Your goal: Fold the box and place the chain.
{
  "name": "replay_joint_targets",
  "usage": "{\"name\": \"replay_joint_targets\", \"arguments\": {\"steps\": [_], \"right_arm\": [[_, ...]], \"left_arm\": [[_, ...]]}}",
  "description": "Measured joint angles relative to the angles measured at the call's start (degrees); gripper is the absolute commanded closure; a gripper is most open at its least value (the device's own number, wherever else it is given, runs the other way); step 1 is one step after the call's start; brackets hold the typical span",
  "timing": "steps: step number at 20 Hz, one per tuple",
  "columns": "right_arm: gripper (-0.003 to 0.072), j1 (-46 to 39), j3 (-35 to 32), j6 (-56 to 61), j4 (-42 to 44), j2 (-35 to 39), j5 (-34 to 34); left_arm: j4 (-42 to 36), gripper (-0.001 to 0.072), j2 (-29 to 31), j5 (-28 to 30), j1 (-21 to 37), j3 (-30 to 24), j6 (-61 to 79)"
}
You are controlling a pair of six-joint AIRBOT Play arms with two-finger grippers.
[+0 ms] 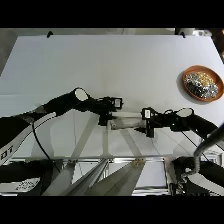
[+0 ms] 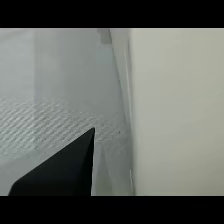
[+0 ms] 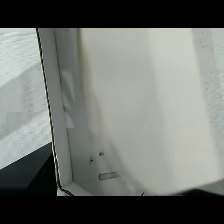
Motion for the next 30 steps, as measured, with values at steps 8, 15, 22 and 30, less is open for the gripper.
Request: {"name": "replay_joint_targets", "arguments": {"steps": [8, 15, 22, 30], "right_arm": [[0.0216, 0.0, 0.0, 0.09, 0.07, -0.02, -0.17], [0.0216, 0.0, 0.0, 0.04, 0.07, -0.02, -0.09], [0.0216, 0.0, 0.0, 0.04, 0.07, -0.02, -0.02], [0.0216, 0.0, 0.0, 0.02, 0.07, -0.02, 0.0]], "left_arm": [[14.43, 0.0443, 13.11, -4.39, 5.7, 0.0, -18.58], [16.55, 0.0703, 22.82, -20.59, 8.87, 0.0, -32.98], [6.84, 0.0701, 20.94, -20.65, -5.77, 0.0, -35.21], [3.65, 0.0702, 13.51, 10.78, -12.66, 0.0, -39.69]]}}
